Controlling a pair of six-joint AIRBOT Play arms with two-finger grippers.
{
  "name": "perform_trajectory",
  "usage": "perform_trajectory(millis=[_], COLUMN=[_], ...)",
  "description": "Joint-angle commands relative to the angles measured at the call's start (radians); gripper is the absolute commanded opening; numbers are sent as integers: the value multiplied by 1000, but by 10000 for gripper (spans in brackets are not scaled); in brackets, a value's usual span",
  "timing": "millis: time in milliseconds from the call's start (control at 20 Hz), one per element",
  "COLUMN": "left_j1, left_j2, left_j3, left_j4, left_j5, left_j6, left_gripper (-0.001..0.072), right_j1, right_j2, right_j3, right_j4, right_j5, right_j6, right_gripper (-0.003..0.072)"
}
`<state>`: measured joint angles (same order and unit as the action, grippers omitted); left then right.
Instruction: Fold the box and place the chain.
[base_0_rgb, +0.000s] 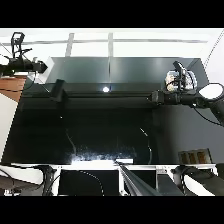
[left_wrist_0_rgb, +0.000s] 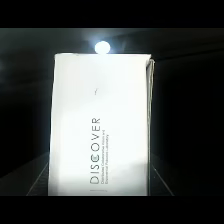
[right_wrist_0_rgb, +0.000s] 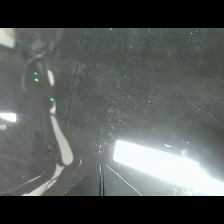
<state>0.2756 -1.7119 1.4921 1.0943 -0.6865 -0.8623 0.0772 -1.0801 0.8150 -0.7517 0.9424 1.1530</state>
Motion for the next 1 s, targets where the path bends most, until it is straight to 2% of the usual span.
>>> perform_trajectory(millis=[0, 150, 250, 300, 350, 500, 600, 700, 750, 800, 850, 950], left_j1=[44, 48, 48, 48, 48, 49, 49, 47, 43, 40, 38, 14], left_j2=[-138, -181, -200, -202, -200, -182, -168, -147, -132, -103, -56, 55], left_j3=[120, 121, 121, 121, 126, 246, 369, 522, 586, 622, 618, 537], left_j4=[72, 62, 54, 55, 54, 56, 58, 56, 58, 61, 60, 62], left_j5=[-5, 58, 54, 56, 62, -84, -235, -428, -515, -598, -679, -771], left_j6=[-89, -93, -93, -93, -98, -114, -145, -291, -392, -517, -587, -586], left_gripper=[239, 238, 247, 507, 708, 708, 708, 705, 680, 404, 24, 27], right_j1=[0, 0, 0, 0, 0, 0, 0, -1, -9, -24, -46, -98], right_j2=[0, 0, 0, 0, 0, 0, 0, 7, 12, 17, 25, 51], right_j3=[0, 0, 0, 0, 0, 0, 3, 20, 43, 81, 129, 221], right_j4=[17, 17, 18, 18, 17, 18, 18, 13, 3, -16, -39, -92], right_j5=[-16, -16, -8, -6, -5, 0, 0, -5, -3, 24, 75, 208], right_j6=[-1, -1, -1, -1, -1, -1, -1, -1, -1, -1, 0, 0], right_gripper=[33, 33, 33, 33, 33, 33, 33, 33, 33, 33, 33, 33])
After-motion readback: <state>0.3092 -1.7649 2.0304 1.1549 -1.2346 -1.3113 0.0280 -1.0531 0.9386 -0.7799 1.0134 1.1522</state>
